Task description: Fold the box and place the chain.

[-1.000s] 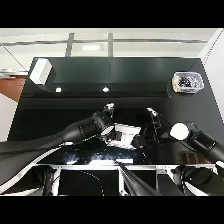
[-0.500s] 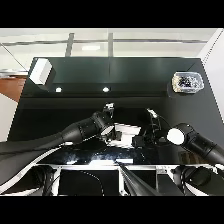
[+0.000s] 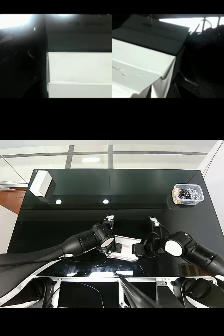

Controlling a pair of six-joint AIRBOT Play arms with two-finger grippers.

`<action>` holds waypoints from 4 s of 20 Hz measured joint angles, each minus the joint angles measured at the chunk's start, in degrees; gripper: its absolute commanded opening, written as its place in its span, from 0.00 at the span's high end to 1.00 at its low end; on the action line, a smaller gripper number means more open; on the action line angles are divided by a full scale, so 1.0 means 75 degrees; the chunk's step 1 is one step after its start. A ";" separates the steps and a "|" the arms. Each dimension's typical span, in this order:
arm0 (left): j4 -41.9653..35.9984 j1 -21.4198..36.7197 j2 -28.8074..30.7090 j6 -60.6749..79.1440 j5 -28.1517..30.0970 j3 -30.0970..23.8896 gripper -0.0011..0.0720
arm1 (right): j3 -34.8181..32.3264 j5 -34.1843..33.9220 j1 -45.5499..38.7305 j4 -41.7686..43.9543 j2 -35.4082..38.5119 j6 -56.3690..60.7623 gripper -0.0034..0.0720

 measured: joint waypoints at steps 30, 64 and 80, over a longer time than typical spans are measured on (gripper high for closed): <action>0.0000 0.0003 0.0000 -0.0017 0.0015 0.0000 0.94 | 0.1262 0.0787 0.0731 -0.1513 -0.1915 0.1513 0.64; 0.0026 0.0003 0.0000 0.0026 -0.0015 0.0003 0.94 | 0.1271 0.0670 0.0737 -0.1224 -0.2209 0.1052 0.41; -0.0003 0.0003 0.0000 0.0000 0.0003 0.0003 0.94 | 0.1355 0.2509 0.0565 -0.1440 0.1055 0.0227 0.13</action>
